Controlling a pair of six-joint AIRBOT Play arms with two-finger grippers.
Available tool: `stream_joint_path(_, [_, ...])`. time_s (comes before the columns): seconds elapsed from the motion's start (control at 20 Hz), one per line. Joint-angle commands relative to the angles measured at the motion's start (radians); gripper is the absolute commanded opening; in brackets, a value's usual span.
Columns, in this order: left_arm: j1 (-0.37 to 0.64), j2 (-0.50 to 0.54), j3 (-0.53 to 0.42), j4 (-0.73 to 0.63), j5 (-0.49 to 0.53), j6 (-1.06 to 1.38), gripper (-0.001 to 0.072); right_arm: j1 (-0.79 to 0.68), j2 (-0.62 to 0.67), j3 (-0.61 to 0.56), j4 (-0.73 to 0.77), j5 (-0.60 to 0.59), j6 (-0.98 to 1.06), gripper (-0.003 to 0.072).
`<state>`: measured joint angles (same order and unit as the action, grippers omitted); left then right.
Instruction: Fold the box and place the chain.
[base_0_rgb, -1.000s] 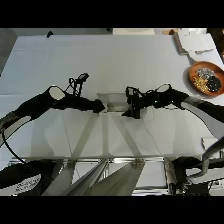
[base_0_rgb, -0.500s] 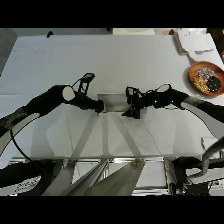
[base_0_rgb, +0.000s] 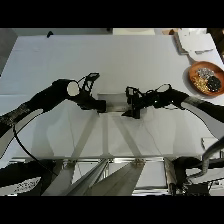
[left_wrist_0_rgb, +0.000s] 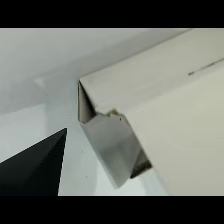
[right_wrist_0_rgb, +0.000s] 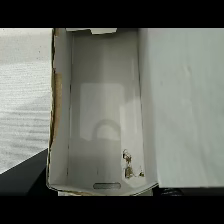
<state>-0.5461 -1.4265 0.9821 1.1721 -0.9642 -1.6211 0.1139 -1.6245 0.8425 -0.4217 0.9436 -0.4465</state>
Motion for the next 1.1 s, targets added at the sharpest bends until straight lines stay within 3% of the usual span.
stream_joint_path(0.0, [-0.005,-0.001,0.01,-0.016,-0.046,-0.066,0.063,0.0,0.0,0.0,0.0,0.0,0.0,0.0463])
stream_joint_path(0.35, [-0.055,-0.001,0.01,-0.054,0.022,-0.074,0.0631,0.0,0.0,0.0,0.0,0.001,0.0,0.0463])
stream_joint_path(0.75, [-0.068,0.0,0.01,0.046,0.016,-0.188,0.0627,0.0,0.0,0.0,0.0,0.003,0.0,0.0463])
stream_joint_path(0.8, [-0.068,0.0,0.01,0.065,0.021,-0.207,0.0611,0.0,0.0,0.0,0.0,0.003,0.0,0.0463])
stream_joint_path(0.9, [-0.068,0.0,0.01,0.142,0.031,-0.291,0.0502,0.0,0.0,0.0,0.0,0.003,0.0,0.0463])
stream_joint_path(1.05, [-0.081,-0.001,0.01,0.237,0.037,-0.377,0.0493,0.0,0.0,0.0,0.0,0.003,0.0,0.0463])
